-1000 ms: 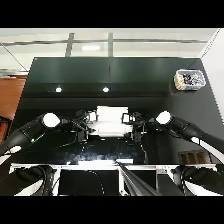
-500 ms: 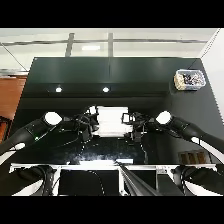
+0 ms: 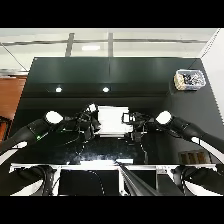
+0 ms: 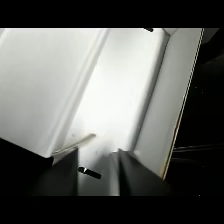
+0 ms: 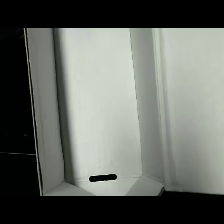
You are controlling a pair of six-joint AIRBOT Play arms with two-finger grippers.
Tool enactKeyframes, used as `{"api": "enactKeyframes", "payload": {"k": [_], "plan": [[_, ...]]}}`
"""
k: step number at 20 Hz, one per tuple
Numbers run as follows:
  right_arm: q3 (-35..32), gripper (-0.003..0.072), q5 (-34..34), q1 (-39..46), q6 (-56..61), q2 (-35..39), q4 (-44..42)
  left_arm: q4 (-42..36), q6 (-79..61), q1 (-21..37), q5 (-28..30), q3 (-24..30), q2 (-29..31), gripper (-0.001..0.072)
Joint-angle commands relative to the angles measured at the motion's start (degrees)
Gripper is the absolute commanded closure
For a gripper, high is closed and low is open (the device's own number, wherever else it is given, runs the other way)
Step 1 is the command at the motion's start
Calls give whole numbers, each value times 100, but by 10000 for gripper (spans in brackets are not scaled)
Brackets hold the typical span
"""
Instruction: Fold the box and place the chain.
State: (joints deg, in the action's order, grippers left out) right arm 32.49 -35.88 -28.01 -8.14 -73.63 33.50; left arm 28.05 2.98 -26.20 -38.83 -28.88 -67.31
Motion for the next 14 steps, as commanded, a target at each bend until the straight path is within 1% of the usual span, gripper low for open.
{"api": "enactKeyframes", "payload": {"k": [1,2,3,4,5,8,10,12,13,14], "plan": [[0,496,-2,-4,0,-2,-2,-4,-4,-2,-17,2,-7,394],[0,496,-2,-4,-2,-2,-2,4,-7,-2,-15,2,-7,277],[0,496,-2,-4,0,-2,-2,125,0,4,-17,-15,7,371],[0,496,-2,-4,0,-2,-2,466,118,22,-101,-83,50,565],[0,496,-2,-4,0,-2,-2,960,485,76,-308,-199,155,682],[0,496,-2,-4,0,-2,-2,2435,1880,457,-970,-505,717,682],[0,496,-2,-4,0,-2,-2,3241,2806,918,-1113,-533,1263,683],[0,496,-2,-4,0,-2,-2,4168,5344,1628,-990,-533,1690,683],[0,496,-2,-4,0,-2,-2,4448,6708,2087,-1126,-527,1777,682],[0,496,-2,-4,0,-2,-2,4409,7617,2522,-1377,-490,1762,682]]}}
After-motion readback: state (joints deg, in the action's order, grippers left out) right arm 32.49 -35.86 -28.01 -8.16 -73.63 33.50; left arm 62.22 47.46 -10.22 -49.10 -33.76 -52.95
